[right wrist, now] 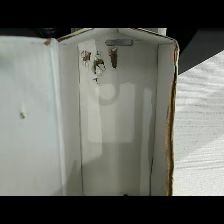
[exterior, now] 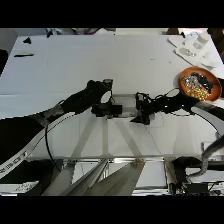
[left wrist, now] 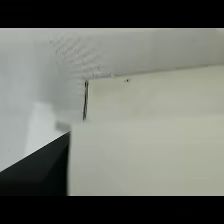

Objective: Fold the box and place the chain.

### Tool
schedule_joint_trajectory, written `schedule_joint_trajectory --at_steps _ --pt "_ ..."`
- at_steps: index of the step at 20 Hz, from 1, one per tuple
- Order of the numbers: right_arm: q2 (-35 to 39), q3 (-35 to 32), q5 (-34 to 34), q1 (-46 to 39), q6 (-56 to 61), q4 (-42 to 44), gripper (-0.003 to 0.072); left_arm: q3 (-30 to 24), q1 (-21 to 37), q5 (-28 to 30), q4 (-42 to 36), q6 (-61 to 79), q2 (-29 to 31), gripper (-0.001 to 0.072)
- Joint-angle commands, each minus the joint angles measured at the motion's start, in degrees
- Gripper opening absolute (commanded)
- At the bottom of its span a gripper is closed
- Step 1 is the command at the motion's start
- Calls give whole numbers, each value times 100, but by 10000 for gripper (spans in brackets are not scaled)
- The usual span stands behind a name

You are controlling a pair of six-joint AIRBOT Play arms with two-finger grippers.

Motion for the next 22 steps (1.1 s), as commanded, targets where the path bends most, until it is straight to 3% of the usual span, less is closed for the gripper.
schedule_joint_trajectory --at_steps 1,5,9,11,13,15,16,18,19,22 --pt "4 7 0 0 9 4 429 2 26 35 -42 315 514 512" --pt "4 7 0 0 9 4 429 0 332 -81 -46 1108 1414 512" --pt "4 7 0 0 9 4 429 -94 741 4 -68 3532 2380 484" --pt "4 7 0 0 9 4 429 -490 922 291 -151 4822 2828 483" --pt "4 7 0 0 9 4 429 -1137 1292 518 -671 5917 3080 364" --pt "4 7 0 0 9 4 429 -1860 1779 678 -1370 7084 3071 353" --pt "4 7 0 0 9 4 429 -2218 2035 866 -1781 7814 3023 388" --pt "4 7 -2 0 7 4 429 -2765 2507 1222 -2835 9488 2870 658" --pt "4 7 2 0 9 4 429 -2933 2730 1283 -3421 10408 2745 695" --pt "4 7 0 0 9 4 429 -3165 3316 1040 -5014 12946 2122 696"
